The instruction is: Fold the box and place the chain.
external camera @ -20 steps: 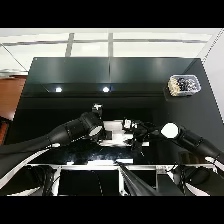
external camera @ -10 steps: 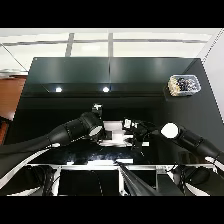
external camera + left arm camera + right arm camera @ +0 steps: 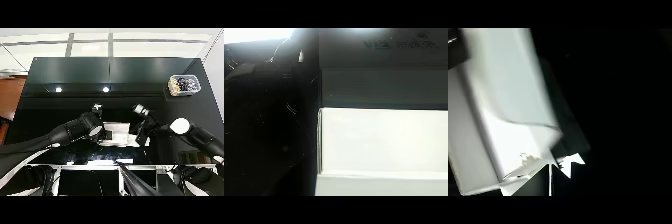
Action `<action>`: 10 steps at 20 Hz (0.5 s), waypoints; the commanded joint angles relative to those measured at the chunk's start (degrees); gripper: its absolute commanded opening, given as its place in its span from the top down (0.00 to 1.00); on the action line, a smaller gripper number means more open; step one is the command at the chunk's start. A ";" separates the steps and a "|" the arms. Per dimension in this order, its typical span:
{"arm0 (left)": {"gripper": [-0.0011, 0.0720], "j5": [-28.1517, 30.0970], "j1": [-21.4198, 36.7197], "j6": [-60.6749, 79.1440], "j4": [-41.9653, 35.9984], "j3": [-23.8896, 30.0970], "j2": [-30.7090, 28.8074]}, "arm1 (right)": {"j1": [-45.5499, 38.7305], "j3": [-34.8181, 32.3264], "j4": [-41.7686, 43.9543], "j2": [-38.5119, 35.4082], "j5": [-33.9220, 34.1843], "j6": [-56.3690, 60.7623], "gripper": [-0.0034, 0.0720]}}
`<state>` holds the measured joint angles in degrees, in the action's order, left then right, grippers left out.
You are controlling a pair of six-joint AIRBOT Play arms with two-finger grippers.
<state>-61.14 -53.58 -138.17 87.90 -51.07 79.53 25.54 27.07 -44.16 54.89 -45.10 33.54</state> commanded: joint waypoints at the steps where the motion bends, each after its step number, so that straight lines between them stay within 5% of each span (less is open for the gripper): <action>1: 0.94 0.00 0.04 -0.02 0.02 0.02 0.02 | -12.02 0.17 -3.43 -3.56 -9.97 17.73 0.92; 6: 0.94 0.00 0.04 -0.02 0.00 0.02 0.02 | -31.28 -0.63 -4.50 -3.78 -15.91 35.65 0.92; 10: 0.94 0.00 0.04 0.04 0.02 0.02 0.04 | -31.01 -5.88 -3.85 -0.79 -16.83 41.35 0.92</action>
